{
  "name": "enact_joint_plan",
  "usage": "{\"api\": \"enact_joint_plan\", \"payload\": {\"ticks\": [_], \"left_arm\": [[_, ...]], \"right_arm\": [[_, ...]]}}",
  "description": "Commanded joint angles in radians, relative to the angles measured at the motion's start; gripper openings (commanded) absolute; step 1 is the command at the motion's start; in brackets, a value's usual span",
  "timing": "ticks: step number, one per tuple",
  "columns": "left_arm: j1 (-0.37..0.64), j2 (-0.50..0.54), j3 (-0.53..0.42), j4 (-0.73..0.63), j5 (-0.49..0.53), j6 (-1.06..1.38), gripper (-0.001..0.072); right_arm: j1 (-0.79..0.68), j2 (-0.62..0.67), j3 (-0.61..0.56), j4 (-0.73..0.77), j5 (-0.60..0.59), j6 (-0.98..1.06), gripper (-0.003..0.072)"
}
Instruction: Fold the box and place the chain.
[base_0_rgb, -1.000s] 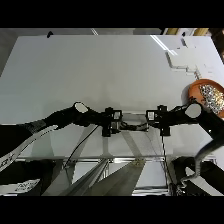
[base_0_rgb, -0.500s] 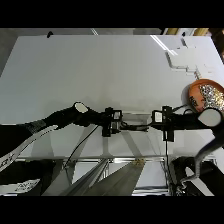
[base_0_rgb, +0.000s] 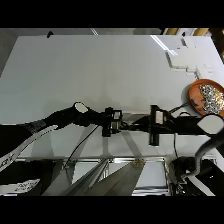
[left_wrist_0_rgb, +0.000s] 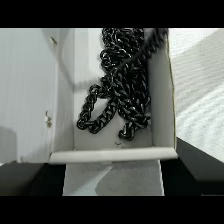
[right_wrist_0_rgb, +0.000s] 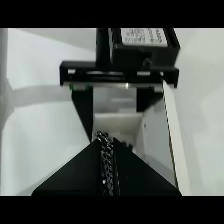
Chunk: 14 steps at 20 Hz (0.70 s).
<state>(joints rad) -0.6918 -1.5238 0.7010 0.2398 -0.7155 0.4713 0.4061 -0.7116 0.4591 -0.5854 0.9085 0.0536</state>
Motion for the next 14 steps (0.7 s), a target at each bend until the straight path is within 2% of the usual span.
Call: {"api": "enact_joint_plan", "payload": {"ticks": [1, 2, 3, 4, 8, 12, 14], "left_arm": [[0.0, 0.0, 0.0, 0.0, 0.0, 0.0, 0.0273], [0.0, 0.0, 0.0, 0.0, 0.0, 0.0, 0.0273], [0.0, 0.0, 0.0, 0.0, 0.0, 0.0, 0.0273], [0.0, 0.0, 0.0, 0.0, 0.0, 0.0, 0.0273], [0.0, 0.0, 0.0, 0.0, 0.0, 0.0, 0.0273], [0.0, 0.0, 0.0, 0.0, 0.0, 0.0, 0.0273], [0.0, 0.0, 0.0, 0.0, 0.001, 0.0, 0.0273]], "right_arm": [[0.118, -0.109, 0.0, 0.031, -0.172, 0.003, 0.0018], [0.12, -0.135, 0.0, 0.026, -0.174, 0.004, 0.0037], [0.119, -0.148, 0.0, 0.012, -0.173, 0.019, 0.0122], [0.119, -0.143, 0.003, -0.014, -0.171, 0.029, 0.0176], [0.08, -0.039, 0.056, -0.223, -0.1, 0.086, 0.0188], [-0.159, 0.077, 0.089, -0.417, 0.063, 0.097, 0.0198], [-0.285, 0.068, 0.087, -0.531, 0.132, 0.041, 0.0204]]}}
